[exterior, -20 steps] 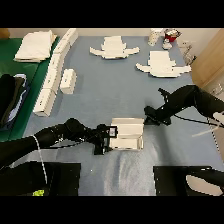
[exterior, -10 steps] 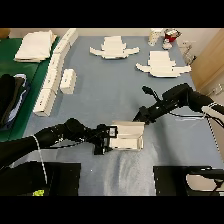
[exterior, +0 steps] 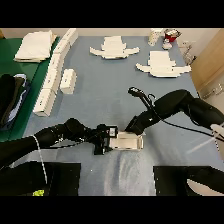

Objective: Fold the box.

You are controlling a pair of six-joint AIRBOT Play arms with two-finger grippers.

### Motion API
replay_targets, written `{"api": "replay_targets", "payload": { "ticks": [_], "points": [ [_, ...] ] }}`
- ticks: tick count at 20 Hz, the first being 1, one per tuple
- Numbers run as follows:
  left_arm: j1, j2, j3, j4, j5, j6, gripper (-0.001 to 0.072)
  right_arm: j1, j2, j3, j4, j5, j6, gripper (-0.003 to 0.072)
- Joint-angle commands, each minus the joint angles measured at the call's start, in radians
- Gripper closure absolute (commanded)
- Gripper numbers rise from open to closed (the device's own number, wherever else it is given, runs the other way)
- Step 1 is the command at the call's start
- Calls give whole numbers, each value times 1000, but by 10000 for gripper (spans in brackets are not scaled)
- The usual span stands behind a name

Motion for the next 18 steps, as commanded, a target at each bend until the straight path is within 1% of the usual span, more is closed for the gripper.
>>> {"api": "replay_targets", "payload": {
  "ticks": [1,6,8,10,11,12,13,14,15,17,18],
  "points": [
    [0,0,0,0,0,0,382,108,129,-105,-84,241,-41,688],
    [0,0,0,0,0,0,382,248,307,-308,-83,499,-145,685],
    [0,0,0,0,0,0,382,294,349,-365,-91,566,-178,676],
    [0,0,0,0,0,0,382,322,357,-397,-103,596,-208,632],
    [0,0,0,0,0,0,382,326,357,-397,-102,594,-224,498],
    [0,0,0,0,0,0,382,326,359,-394,-98,595,-256,386],
    [0,0,0,0,0,0,382,326,361,-387,-93,595,-301,311],
    [0,0,0,0,0,0,382,326,361,-378,-93,588,-336,289],
    [0,0,0,0,0,0,382,327,361,-371,-93,586,-372,222],
    [0,0,0,0,0,0,382,345,358,-365,-94,575,-433,217],
    [0,0,0,0,0,0,382,361,356,-365,-96,563,-449,189]
  ]
}}
